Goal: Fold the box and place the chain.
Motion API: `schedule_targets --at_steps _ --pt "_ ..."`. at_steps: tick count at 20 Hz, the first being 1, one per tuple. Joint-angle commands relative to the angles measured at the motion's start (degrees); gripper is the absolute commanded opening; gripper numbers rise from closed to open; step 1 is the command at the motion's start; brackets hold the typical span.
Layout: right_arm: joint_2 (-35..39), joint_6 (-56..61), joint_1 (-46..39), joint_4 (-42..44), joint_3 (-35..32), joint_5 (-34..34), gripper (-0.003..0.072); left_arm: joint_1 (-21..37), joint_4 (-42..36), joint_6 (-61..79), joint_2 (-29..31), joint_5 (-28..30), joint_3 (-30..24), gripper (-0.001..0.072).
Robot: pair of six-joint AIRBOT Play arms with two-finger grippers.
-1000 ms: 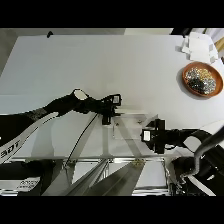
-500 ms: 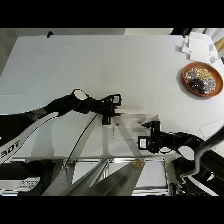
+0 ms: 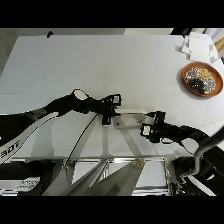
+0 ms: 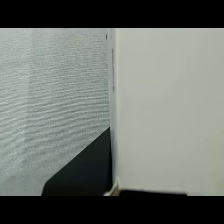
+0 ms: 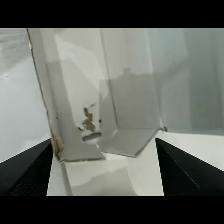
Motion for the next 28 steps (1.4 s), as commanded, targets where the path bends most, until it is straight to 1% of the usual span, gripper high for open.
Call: schedule_targets --at_steps 1,4,8,10,13,15,20,22,23,26,28 --pt "-0.33 -3.89 -4.94 4.35 2.25 3.63 0.0667 -0.02 0.02 0.02 -0.02 -0.02 -0.02 0.0011" --pt "-2.43 -11.15 -7.67 11.69 2.29 4.26 0.0668 -0.02 0.00 0.02 -0.02 -0.02 -0.02 0.0011" --pt "-7.04 -19.93 -7.74 21.16 2.34 5.05 0.0669 -0.02 0.02 0.02 -0.02 -0.02 -0.02 0.0011" --pt "-9.38 -23.50 -9.99 25.68 3.15 6.14 0.0669 -0.02 0.00 0.02 -0.02 -0.07 -0.02 0.0011" --pt "-12.44 -26.05 -15.93 26.27 6.03 11.47 0.0669 -0.02 0.00 0.02 -0.02 -0.04 -0.02 0.0011" --pt "-14.10 -28.35 -17.97 26.34 7.48 14.47 0.0669 -0.02 0.00 0.02 -0.02 -0.02 -0.02 0.0011" --pt "-16.52 -34.73 -20.50 28.68 8.13 16.41 0.0670 -0.02 0.00 0.02 -0.02 -0.04 -0.02 0.0011" --pt "-17.99 -38.71 -20.98 31.17 8.13 18.73 0.0670 -0.02 0.00 0.02 -0.02 -0.02 -0.02 0.0011" --pt "-19.21 -40.46 -21.05 32.72 8.13 20.00 0.0670 -0.02 0.00 0.02 -0.02 -0.02 -0.02 0.0011" --pt "-22.77 -45.09 -21.05 37.29 8.52 20.70 0.0670 -0.02 0.02 0.02 -0.02 -0.04 -0.02 0.0011" --pt "-25.83 -45.20 -22.45 37.27 10.14 23.02 0.0670 -0.02 0.00 0.02 -0.02 -0.04 -0.02 0.0011"
